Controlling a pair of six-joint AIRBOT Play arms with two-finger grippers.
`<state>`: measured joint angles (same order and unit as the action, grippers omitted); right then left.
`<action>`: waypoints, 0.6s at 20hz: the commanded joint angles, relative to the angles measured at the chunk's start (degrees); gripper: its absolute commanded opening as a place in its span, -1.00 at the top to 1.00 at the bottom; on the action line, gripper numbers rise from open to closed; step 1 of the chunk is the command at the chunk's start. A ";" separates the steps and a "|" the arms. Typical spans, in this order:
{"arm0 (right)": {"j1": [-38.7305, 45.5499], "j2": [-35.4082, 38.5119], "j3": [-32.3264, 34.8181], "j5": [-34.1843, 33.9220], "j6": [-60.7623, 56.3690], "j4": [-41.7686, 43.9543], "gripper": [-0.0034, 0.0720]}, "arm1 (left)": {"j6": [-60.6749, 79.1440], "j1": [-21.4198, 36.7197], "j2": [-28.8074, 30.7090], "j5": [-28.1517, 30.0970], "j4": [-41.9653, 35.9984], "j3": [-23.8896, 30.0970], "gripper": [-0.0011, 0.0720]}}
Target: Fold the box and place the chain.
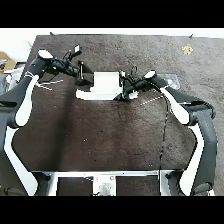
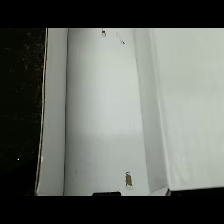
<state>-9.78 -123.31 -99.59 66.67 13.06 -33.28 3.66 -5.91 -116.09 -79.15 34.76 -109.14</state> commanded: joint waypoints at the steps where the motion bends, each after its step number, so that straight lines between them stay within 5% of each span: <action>1: -0.02 0.00 -0.02 0.00 -0.02 0.04 -0.44 | 1.70 -1.27 0.26 -1.07 15.58 0.39 -0.85; 7: -0.02 0.00 -0.02 0.00 -0.02 0.04 -0.44 | 1.92 -4.61 0.24 6.78 19.19 6.01 -0.86; 12: 0.00 0.00 -0.02 -0.02 -0.02 0.04 -0.44 | 1.90 -6.19 -0.11 7.23 19.54 6.60 -0.85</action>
<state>-9.78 -123.31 -99.59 66.65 13.06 -33.26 5.52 -11.38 -116.07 -73.28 53.15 -103.07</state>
